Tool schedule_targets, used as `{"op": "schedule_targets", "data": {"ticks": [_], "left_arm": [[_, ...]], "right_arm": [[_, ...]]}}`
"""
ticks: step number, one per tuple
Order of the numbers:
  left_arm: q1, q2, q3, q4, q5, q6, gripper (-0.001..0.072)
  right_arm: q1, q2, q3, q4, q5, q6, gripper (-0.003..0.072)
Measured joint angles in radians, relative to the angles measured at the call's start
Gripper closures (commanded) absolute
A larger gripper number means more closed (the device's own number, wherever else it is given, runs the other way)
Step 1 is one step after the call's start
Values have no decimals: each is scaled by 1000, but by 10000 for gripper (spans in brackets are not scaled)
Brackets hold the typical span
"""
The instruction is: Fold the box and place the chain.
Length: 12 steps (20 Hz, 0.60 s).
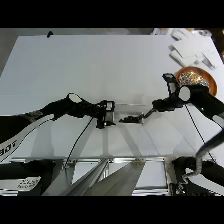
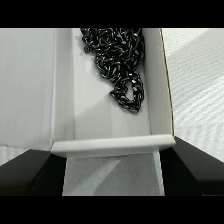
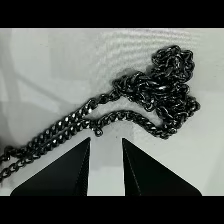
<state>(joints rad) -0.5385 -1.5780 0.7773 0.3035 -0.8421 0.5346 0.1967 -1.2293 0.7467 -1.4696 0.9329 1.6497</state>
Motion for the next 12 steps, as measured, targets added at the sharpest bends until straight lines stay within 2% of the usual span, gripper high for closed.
{"op": "schedule_targets", "data": {"ticks": [12], "left_arm": [[0, 0, 0, 0, 0, 0, 506]], "right_arm": [[0, -68, 0, 11, -45, 17, 469]]}}
